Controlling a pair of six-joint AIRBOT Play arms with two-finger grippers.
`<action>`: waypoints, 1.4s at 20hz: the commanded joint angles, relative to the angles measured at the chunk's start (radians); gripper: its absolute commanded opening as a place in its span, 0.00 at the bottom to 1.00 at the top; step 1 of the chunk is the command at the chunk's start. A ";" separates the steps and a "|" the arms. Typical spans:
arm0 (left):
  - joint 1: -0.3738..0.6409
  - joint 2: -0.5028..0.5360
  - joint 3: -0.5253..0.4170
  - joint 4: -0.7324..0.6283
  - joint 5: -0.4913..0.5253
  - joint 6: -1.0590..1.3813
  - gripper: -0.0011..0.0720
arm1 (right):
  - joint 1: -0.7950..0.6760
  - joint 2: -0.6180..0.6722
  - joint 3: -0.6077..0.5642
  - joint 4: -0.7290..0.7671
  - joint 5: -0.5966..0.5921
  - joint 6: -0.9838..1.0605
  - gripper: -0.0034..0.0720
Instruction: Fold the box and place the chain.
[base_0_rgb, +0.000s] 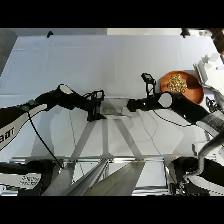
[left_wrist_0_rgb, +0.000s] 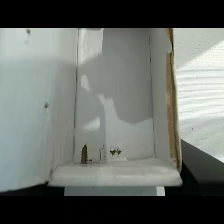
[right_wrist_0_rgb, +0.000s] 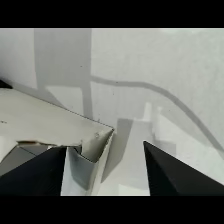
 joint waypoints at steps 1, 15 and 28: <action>0.001 0.001 0.000 0.000 0.000 0.000 0.57 | 0.001 0.000 0.019 -0.006 0.052 0.018 0.84; 0.001 0.001 0.000 0.000 0.000 0.000 0.57 | 0.142 -0.034 0.057 -0.099 0.069 0.084 0.85; 0.001 0.001 0.000 0.000 0.000 0.000 0.57 | 0.204 -0.138 0.174 -0.359 0.162 0.360 0.70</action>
